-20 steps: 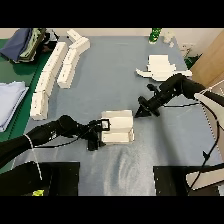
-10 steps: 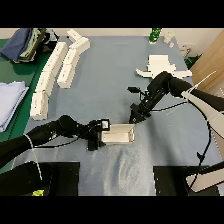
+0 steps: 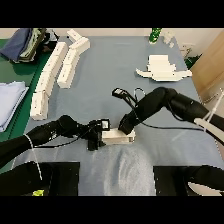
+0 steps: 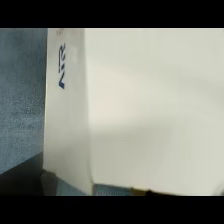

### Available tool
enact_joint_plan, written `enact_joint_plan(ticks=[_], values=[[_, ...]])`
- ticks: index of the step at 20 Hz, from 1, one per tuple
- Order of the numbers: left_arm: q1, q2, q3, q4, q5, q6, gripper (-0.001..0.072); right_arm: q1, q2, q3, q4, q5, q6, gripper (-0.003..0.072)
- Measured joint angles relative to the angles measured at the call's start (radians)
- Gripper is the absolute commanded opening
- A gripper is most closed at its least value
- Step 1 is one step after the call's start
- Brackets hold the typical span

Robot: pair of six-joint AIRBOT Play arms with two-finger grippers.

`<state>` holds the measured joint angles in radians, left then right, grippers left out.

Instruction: Fold the box.

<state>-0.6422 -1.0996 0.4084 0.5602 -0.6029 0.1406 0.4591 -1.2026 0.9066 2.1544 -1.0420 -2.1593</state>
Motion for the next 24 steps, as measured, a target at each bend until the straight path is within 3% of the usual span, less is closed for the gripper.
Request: enact_joint_plan(ticks=[6, 7, 9, 10, 13, 14, 15, 22, 24], values=[[0.000, 0.000, 0.000, 0.000, 0.000, 0.000, 0.0448, 0.182, 0.153, -0.171, -0.106, 0.267, -0.065, 0.0005], [0.000, 0.000, 0.000, 0.000, 0.000, 0.000, 0.0448, 0.207, 0.169, -0.186, -0.136, 0.290, -0.074, 0.0046], [0.000, 0.000, 0.000, 0.000, 0.000, 0.000, 0.0448, 0.242, 0.191, -0.203, -0.203, 0.324, -0.092, 0.0349], [0.000, 0.000, 0.000, 0.000, 0.000, 0.000, 0.0448, 0.253, 0.196, -0.209, -0.236, 0.334, -0.104, 0.0466], [0.000, 0.000, 0.000, 0.000, 0.000, 0.000, 0.0447, 0.272, 0.206, -0.217, -0.290, 0.352, -0.171, 0.0496], [0.000, 0.000, 0.000, 0.000, 0.000, 0.000, 0.0448, 0.277, 0.208, -0.218, -0.301, 0.356, -0.195, 0.0602], [0.000, 0.000, 0.000, 0.000, 0.000, 0.000, 0.0448, 0.283, 0.208, -0.220, -0.312, 0.357, -0.217, 0.0632], [0.000, 0.000, 0.000, 0.000, 0.000, 0.000, 0.0448, 0.307, 0.195, -0.222, -0.359, 0.374, -0.337, 0.0628], [0.000, 0.000, 0.000, 0.000, 0.000, 0.000, 0.0448, 0.308, 0.193, -0.219, -0.387, 0.384, -0.349, 0.0583]])
